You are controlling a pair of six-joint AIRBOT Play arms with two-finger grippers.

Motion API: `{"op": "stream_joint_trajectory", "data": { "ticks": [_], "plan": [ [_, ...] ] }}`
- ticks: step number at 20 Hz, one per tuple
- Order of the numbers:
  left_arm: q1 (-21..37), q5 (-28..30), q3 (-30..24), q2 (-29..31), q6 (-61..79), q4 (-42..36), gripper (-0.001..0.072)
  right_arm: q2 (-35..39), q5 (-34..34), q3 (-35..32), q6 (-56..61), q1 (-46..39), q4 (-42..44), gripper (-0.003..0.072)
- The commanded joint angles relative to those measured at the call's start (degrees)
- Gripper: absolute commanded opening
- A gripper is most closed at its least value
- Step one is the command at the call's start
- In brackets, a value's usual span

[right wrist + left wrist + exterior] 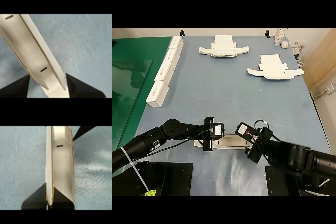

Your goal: Fold the box.

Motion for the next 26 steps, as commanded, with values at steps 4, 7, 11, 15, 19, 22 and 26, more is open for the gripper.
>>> {"op": "stream_joint_trajectory", "data": {
  "ticks": [4, 7, 11, 15, 19, 22, 26],
  "plan": [
    [-0.02, 0.0, 0.0, 0.07, 0.02, 0.02, 0.0016, 2.16, 5.73, -2.82, -64.89, -25.42, 42.05, 0.072],
    [0.0, 0.02, 0.0, 0.07, 0.02, 0.02, 0.0016, 0.24, 4.13, -4.28, -77.79, -31.45, 52.46, 0.072],
    [0.0, 0.02, 0.0, 0.07, 0.02, 0.02, 0.0016, -5.2, 4.37, -4.31, -83.87, -32.04, 56.19, 0.072],
    [0.0, 0.0, 0.0, 0.07, 0.02, 0.02, 0.0017, -5.9, 4.33, -4.26, -81.9, -32.04, 53.88, 0.072],
    [0.0, 0.0, 0.0, 0.07, 0.02, 0.02, 0.0017, -5.9, 4.33, -4.26, -80.74, -32.0, 50.8, 0.071],
    [0.0, 0.02, 0.0, 0.07, 0.02, 0.02, 0.0016, -5.97, 4.5, -4.26, -80.78, -31.78, 50.86, 0.071],
    [0.0, 0.0, 0.0, 0.07, 0.02, 0.02, 0.0017, -6.03, 6.95, -4.26, -80.78, -31.78, 50.9, 0.0711]
  ]
}}
